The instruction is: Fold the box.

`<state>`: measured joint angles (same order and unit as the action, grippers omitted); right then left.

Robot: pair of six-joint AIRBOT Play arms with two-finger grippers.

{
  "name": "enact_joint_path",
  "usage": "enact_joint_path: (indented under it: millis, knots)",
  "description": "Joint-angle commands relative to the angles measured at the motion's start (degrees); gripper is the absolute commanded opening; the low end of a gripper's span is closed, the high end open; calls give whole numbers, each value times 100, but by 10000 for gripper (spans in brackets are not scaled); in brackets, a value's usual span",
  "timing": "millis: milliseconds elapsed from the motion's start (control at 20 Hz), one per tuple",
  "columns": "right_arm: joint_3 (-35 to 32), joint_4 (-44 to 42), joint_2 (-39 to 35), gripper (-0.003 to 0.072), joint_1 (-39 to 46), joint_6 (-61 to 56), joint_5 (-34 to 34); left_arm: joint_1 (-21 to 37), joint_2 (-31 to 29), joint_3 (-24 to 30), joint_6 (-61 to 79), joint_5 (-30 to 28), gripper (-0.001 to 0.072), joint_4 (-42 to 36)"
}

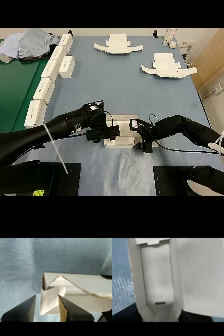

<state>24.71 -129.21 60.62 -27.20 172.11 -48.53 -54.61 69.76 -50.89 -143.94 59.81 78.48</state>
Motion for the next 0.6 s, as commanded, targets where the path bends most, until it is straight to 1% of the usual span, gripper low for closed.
enact_joint_path:
  millis: [0,200,400,500,550]
  knots:
    - [-2,0,2,484,-7,-2,2,-76,317,-267,-170,278,402,184]
    - [-2,-2,2,484,-7,-2,2,-232,695,-466,-267,483,401,304]
    - [-2,-2,2,484,-7,-2,2,-323,973,-566,-264,470,399,431]
    - [-2,-2,2,484,-7,-2,2,-330,1088,-566,-216,474,330,435]
    - [-2,0,2,484,-7,0,4,-328,1113,-566,-221,470,330,461]
